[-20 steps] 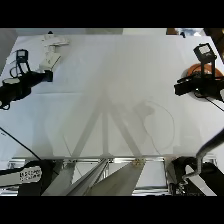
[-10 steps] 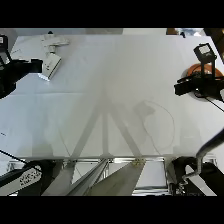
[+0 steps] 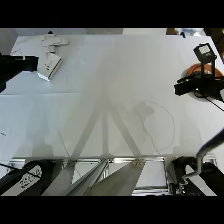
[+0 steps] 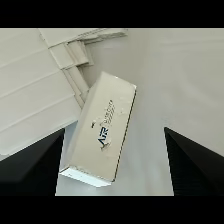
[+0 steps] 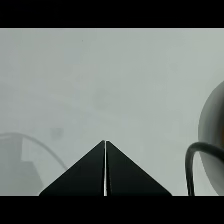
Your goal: Fold the box and place the chain.
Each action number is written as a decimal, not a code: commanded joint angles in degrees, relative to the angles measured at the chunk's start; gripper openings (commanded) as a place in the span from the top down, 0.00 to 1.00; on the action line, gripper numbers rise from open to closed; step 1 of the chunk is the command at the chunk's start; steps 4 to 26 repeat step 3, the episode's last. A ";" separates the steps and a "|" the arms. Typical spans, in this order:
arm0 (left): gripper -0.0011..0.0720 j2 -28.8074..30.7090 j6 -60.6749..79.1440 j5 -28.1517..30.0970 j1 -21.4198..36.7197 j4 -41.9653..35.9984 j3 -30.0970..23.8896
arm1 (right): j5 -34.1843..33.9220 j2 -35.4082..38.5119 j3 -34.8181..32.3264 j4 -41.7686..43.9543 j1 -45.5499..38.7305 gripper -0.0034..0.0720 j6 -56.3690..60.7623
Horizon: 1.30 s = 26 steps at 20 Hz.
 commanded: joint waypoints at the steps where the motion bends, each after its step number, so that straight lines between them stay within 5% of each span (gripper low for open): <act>1: 0.02 3.67 -0.24 -0.20 0.07 0.31 0.04 | 0.00 0.04 0.07 0.02 -0.02 0.94 0.00; 26: 0.02 4.50 -0.24 -0.22 0.07 0.26 0.04 | 0.00 0.04 0.07 0.02 -0.02 0.94 0.00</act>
